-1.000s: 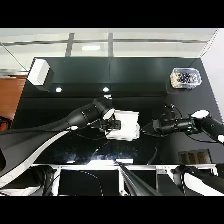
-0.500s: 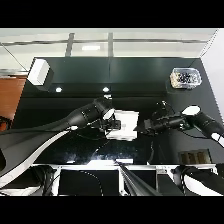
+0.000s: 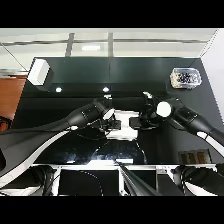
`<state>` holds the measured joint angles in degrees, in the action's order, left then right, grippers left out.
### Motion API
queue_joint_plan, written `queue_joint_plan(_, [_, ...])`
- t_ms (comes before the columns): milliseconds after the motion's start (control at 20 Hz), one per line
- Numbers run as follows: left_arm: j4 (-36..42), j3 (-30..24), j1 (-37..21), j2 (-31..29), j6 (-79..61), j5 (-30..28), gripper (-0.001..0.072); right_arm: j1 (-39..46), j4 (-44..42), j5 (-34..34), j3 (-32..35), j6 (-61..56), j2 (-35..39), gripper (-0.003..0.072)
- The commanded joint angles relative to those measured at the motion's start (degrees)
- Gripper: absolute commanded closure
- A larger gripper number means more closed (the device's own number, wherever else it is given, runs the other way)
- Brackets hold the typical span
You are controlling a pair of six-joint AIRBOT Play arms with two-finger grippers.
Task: Fold the box and place the chain.
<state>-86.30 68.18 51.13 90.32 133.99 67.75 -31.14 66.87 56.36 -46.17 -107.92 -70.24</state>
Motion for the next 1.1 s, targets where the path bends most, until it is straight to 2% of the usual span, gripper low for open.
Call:
queue_joint_plan(0, [-0.04,0.04,-0.04,0.02,-0.04,0.28,0.0684,-6.43,11.37,3.02,-4.15,-15.47,-1.60,0.0384])
queue_joint_plan(450, [-0.02,0.04,-0.04,0.02,-0.04,0.28,0.0684,-10.86,11.96,7.54,-4.15,-20.94,-5.64,0.0384])
queue_joint_plan(800, [-0.02,0.04,-0.04,0.02,-0.07,0.26,0.0684,-11.08,15.28,7.41,-4.17,-22.67,-5.99,0.0385])
queue_joint_plan(850, [-0.04,0.04,-0.04,0.02,-0.04,0.26,0.0684,-11.08,15.30,7.34,-4.17,-22.62,-6.16,0.0460])
queue_joint_plan(900, [-0.04,0.04,-0.04,0.02,-0.04,0.26,0.0684,-11.10,15.30,6.80,-4.15,-22.62,-6.23,0.0504])
queue_joint_plan(950, [-0.02,0.04,-0.04,0.02,-0.04,0.26,0.0684,-11.15,15.23,5.92,-4.17,-22.64,-6.23,0.0511])
queue_joint_plan(1000, [-0.02,0.04,-0.04,0.02,-0.04,0.26,0.0684,-11.15,15.06,5.29,-4.17,-22.64,-6.23,0.0620])
queue_joint_plan(1050, [-0.02,0.04,-0.04,0.02,-0.07,0.26,0.0684,-11.15,15.06,4.83,-4.17,-22.69,-6.23,0.0678])
